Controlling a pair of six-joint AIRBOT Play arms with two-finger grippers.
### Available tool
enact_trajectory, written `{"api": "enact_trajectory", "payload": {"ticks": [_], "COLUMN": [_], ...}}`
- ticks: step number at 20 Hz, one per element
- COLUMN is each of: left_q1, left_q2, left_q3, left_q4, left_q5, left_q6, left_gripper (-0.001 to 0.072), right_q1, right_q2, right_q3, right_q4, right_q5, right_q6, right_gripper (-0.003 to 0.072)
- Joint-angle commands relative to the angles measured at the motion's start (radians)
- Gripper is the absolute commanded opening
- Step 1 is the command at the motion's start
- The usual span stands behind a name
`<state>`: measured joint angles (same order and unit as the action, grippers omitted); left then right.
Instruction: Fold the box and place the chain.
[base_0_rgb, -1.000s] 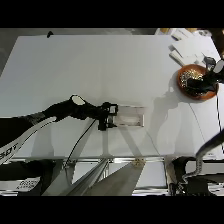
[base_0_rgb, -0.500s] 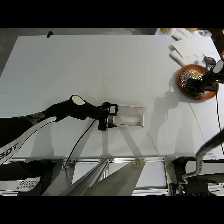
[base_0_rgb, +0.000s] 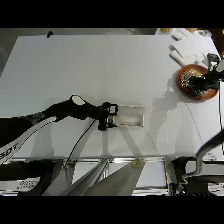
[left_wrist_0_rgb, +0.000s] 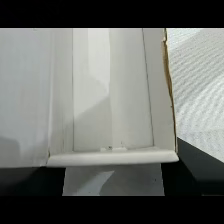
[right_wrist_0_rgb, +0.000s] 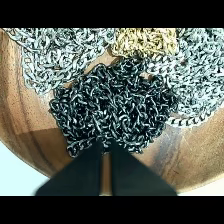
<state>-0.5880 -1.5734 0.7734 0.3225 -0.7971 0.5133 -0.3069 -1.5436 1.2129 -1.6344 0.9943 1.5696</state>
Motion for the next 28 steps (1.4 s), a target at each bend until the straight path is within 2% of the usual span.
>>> {"api": "enact_trajectory", "payload": {"ticks": [1, 5, 9, 12, 14, 15, 18, 22, 28], "left_q1": [0.0, 0.0, 0.0, 0.0, 0.0, 0.0, 0.0, 0.0, 0.0], "left_q2": [0.0, 0.0, 0.0, 0.0, 0.0, 0.0, 0.0, 0.0, 0.0], "left_q3": [0.0, 0.0, 0.0, 0.0, 0.0, 0.0, 0.0, 0.0, 0.0], "left_q4": [0.0, 0.0, 0.0, 0.0, 0.0, 0.0, 0.0, 0.0, 0.0], "left_q5": [0.0, 0.0, 0.0, 0.0, 0.0, 0.0, 0.0, 0.0, 0.0], "left_q6": [0.0, 0.0, 0.0, 0.0, 0.0, 0.0, 0.0, 0.0, 0.0], "left_gripper": [0.0252, 0.0252, 0.0252, 0.0252, 0.0252, 0.0252, 0.0252, 0.0252, 0.0252], "right_q1": [-0.001, -0.001, -0.001, -0.001, -0.001, -0.001, -0.001, 0.0, 0.0], "right_q2": [-0.007, -0.045, -0.052, -0.055, -0.062, -0.065, -0.05, 0.053, 0.314], "right_q3": [0.0, 0.0, 0.0, 0.0, 0.0, 0.0, 0.0, 0.0, 0.0], "right_q4": [0.008, 0.043, 0.039, 0.034, 0.034, 0.034, 0.034, 0.034, 0.089], "right_q5": [0.004, 0.031, -0.005, -0.006, -0.004, -0.002, -0.005, 0.023, 0.22], "right_q6": [0.0, 0.001, 0.047, 0.056, 0.057, 0.057, 0.056, 0.014, -0.106], "right_gripper": [0.0174, 0.0182, 0.0176, 0.0136, 0.0041, 0.0018, 0.0018, 0.0017, 0.0017]}}
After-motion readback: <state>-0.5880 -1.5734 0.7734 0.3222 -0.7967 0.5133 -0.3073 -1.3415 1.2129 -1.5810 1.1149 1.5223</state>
